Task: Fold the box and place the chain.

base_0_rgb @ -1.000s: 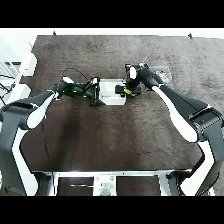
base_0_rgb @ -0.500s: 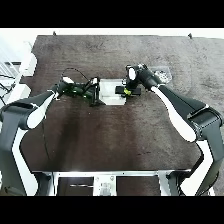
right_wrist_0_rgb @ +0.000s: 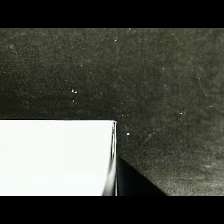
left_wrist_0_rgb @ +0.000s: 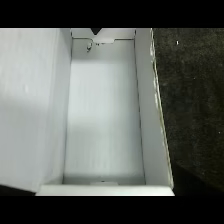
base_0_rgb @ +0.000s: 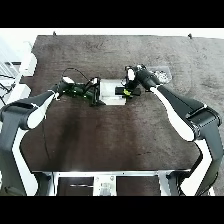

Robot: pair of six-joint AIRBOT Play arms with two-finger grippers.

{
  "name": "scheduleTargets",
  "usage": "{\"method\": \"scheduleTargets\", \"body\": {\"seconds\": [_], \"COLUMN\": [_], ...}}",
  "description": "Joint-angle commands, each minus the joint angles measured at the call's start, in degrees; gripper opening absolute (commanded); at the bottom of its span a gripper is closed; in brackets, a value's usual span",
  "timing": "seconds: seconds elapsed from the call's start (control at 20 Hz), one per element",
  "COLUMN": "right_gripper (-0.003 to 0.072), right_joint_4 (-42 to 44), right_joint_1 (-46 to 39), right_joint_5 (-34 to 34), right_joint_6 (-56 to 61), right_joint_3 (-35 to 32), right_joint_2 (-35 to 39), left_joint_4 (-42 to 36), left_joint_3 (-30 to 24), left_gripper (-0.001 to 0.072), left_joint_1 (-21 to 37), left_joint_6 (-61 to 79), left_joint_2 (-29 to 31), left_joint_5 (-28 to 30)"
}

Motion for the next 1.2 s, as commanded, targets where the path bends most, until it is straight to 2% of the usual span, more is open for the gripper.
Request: {"method": "scheduleTargets", "body": {"seconds": [0.0,0.15,0.3,0.65,0.7,0.85,1.0,1.15], "right_gripper": [0.0324,0.0323,0.0416,0.042,0.045,0.0456,0.0454,0.0453], "right_joint_4": [0.3,0.3,0.3,0.4,0.4,-1.8,-5.1,-1.2], "right_joint_1": [0.1,0.1,0.1,-0.1,-0.3,-3.0,-10.4,-20.3], "right_joint_5": [-0.2,-0.1,2.0,4.3,4.3,3.9,-3.2,-11.6], "right_joint_6": [0.0,-0.2,-0.5,-10.1,-12.3,-17.9,-18.4,-19.2], "right_joint_3": [1.1,1.8,1.8,1.8,1.8,1.8,1.8,1.5], "right_joint_2": [0.1,1.2,2.6,9.3,10.8,15.5,17.0,14.9], "left_joint_4": [0.0,0.0,0.0,0.0,0.0,0.0,0.0,0.0], "left_joint_3": [0.0,0.0,0.0,0.0,0.0,0.0,0.0,0.0], "left_gripper": [0.0496,0.0497,0.0496,0.0496,0.0496,0.0497,0.0496,0.0496], "left_joint_1": [0.0,0.0,0.0,0.0,0.0,0.0,0.0,0.0], "left_joint_6": [0.0,0.0,0.0,0.0,0.0,0.0,0.0,0.0], "left_joint_2": [0.0,0.0,0.0,0.0,0.0,0.0,0.0,0.0], "left_joint_5": [0.1,0.1,0.1,0.1,0.1,0.1,0.1,0.0]}}
